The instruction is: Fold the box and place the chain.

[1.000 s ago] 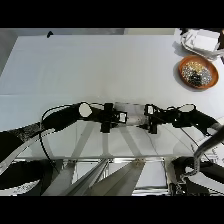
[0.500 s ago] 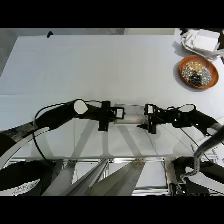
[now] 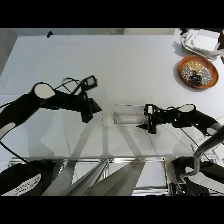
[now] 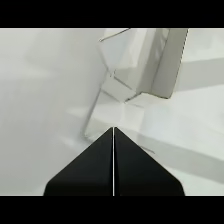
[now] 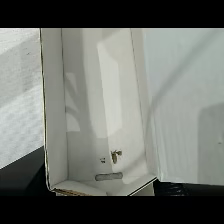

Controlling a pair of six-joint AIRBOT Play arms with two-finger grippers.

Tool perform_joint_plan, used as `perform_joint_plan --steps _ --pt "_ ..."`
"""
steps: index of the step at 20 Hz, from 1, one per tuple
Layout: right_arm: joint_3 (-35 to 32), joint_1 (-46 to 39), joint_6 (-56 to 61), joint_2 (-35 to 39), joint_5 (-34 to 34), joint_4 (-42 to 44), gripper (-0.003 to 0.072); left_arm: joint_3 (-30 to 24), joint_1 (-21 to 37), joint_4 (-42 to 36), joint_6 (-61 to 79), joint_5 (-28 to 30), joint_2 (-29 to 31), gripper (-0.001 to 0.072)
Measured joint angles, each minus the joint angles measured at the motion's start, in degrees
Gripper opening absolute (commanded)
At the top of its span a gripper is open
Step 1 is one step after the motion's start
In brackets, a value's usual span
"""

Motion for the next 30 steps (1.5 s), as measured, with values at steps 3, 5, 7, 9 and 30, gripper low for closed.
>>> perform_joint_plan --steps 3,5,7,9,30 --pt "0.0 0.0 -0.02 0.0 0.0 0.0 0.0417 -1.99 5.6 -0.24 -10.64 -2.86 0.33 0.0004" --pt "0.0 0.0 -0.02 0.0 0.02 -0.02 0.0417 -3.82 7.23 -0.31 -17.16 -2.97 -1.22 0.0023" --pt "0.0 0.0 -0.02 0.0 0.02 -0.02 0.0417 -5.01 7.23 -0.66 -22.6 -2.73 -4.35 0.0034" --pt "0.0 0.0 -0.02 0.0 0.02 -0.02 0.0417 -5.57 5.88 -1.62 -25.49 -1.77 -7.65 0.0035" --pt "0.0 0.0 -0.02 0.0 0.0 0.0 0.0417 -4.5 -4.46 -8.15 -32.33 9.79 -14.82 0.0171"
